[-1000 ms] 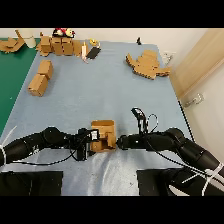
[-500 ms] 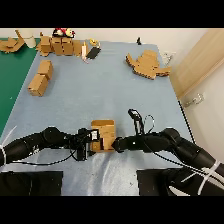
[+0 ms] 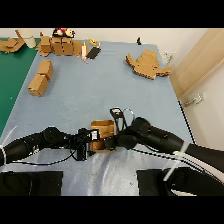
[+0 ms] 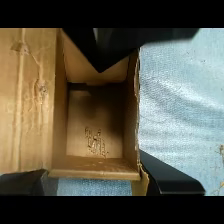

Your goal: Fold the box.

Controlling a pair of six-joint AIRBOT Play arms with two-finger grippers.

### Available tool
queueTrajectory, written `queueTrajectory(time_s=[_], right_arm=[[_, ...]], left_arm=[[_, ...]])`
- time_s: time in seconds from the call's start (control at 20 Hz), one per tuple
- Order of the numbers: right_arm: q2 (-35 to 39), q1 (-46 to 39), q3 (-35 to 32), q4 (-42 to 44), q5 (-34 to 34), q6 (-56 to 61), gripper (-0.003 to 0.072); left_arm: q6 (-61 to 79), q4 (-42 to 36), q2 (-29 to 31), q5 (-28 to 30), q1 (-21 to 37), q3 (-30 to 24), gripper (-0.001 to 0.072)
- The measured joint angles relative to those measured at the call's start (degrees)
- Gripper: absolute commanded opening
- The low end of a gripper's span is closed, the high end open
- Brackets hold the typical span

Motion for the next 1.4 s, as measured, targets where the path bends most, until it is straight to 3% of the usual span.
queueTrajectory(time_s=[0.1, 0.35, 0.4, 0.45, 0.55, 0.6, 0.8, 0.9, 0.95, 1.4], right_arm=[[-4.26, 2.23, 4.09, -3.48, -4.17, 4.33, 0.0452], [-12.39, 5.86, 11.52, -7.78, -12.87, 11.78, 0.0321], [-13.16, 6.23, 12.17, -8.15, -13.94, 12.48, 0.0233], [-13.73, 6.49, 12.66, -8.55, -15.39, 13.16, 0.02], [-14.45, 6.84, 13.31, -8.94, -17.51, 14.29, 0.0044], [-14.62, 6.93, 13.53, -8.83, -17.79, 14.97, 0.0005], [-15.06, 7.28, 13.9, -9.03, -19.17, 15.23, 0.0019], [-15.15, 7.37, 13.94, -8.96, -19.91, 14.69, 0.036], [-15.08, 7.39, 13.97, -8.63, -20.28, 14.69, 0.04], [-9.92, 7.39, 14.6, -8.17, -20.63, 15.12, 0.04]], left_arm=[[0.0, 0.0, 0.0, 0.0, 0.0, 0.0, 0.0494], [0.0, 0.0, 0.0, 0.0, 0.0, 0.0, 0.0494], [0.0, 0.0, 0.0, 0.0, 0.0, 0.0, 0.0494], [0.0, 0.0, 0.0, 0.0, 0.0, 0.0, 0.0494], [0.0, 0.0, 0.0, 0.0, 0.0, 0.0, 0.0494], [-0.22, -0.11, 0.0, 0.02, 0.0, 0.0, 0.0494], [-0.07, -0.04, 0.0, 0.0, 0.0, 0.0, 0.0494], [0.31, 0.15, 0.0, -0.07, 0.0, 0.0, 0.0494], [0.52, 0.17, 0.0, -0.22, 0.0, 0.0, 0.0494], [0.0, 0.0, 0.0, -0.07, 0.0, 0.0, 0.0494]])
